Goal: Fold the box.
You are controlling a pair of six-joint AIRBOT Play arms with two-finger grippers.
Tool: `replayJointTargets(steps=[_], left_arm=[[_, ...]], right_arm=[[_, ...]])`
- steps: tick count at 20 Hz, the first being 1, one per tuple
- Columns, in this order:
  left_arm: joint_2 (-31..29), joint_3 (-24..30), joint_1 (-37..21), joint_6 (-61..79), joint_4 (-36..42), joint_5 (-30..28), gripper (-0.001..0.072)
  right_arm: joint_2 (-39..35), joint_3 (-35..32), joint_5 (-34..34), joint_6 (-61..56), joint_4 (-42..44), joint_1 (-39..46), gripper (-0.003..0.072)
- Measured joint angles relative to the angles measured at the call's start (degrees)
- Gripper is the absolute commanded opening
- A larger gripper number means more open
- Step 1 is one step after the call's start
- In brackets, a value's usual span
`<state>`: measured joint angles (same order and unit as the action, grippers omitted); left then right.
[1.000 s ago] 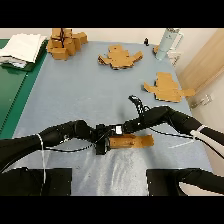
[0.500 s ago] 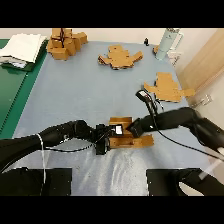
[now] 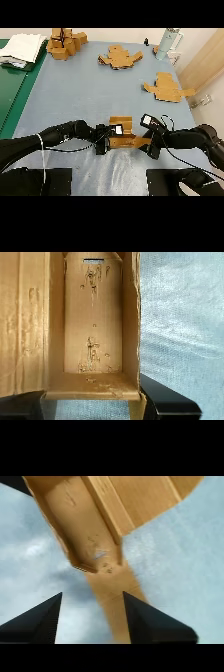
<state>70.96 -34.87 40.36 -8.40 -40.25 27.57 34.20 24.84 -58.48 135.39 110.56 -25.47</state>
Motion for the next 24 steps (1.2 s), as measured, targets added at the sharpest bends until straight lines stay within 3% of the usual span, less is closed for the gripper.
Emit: replayJointTargets(steps=[4,7,9,10,17,19,20,21,23,24], left_arm=[[0.0,0.0,0.0,0.0,0.0,0.0,0.0516],[0.0,0.0,0.0,0.0,0.0,0.0,0.0516],[0.0,0.0,0.0,0.0,0.0,0.0,0.0516],[0.0,0.0,0.0,0.0,0.0,0.0,0.0516],[0.0,0.0,0.0,0.0,0.0,0.1,0.0516],[0.0,0.0,0.0,0.0,-0.1,0.1,0.0516],[0.0,0.0,0.0,0.0,0.0,0.1,0.0516],[0.0,0.0,0.0,0.0,0.0,0.0,0.0516],[0.0,0.0,0.0,0.1,0.0,0.0,0.0516],[0.0,0.0,0.0,0.1,0.0,0.0,0.0516]], right_arm=[[5.8,-0.7,6.5,10.3,-1.7,-0.5,0.0602],[8.1,-0.9,10.0,15.1,-1.1,-3.0,0.0394],[8.7,-0.9,11.3,16.7,-0.9,-4.9,0.0204],[8.9,-1.0,11.7,17.2,-0.9,-5.8,0.0153],[11.4,-1.0,16.4,18.8,-0.5,-10.4,0.0154],[12.8,-1.0,18.3,19.3,-0.3,-11.4,0.0187],[13.4,-1.0,19.1,19.5,-0.2,-11.7,0.0338],[14.0,-1.0,19.7,19.6,-0.2,-11.9,0.0433],[14.8,-1.0,20.5,20.0,-0.2,-12.2,0.0486],[15.1,-1.0,20.6,20.0,-0.2,-12.3,0.0583]])
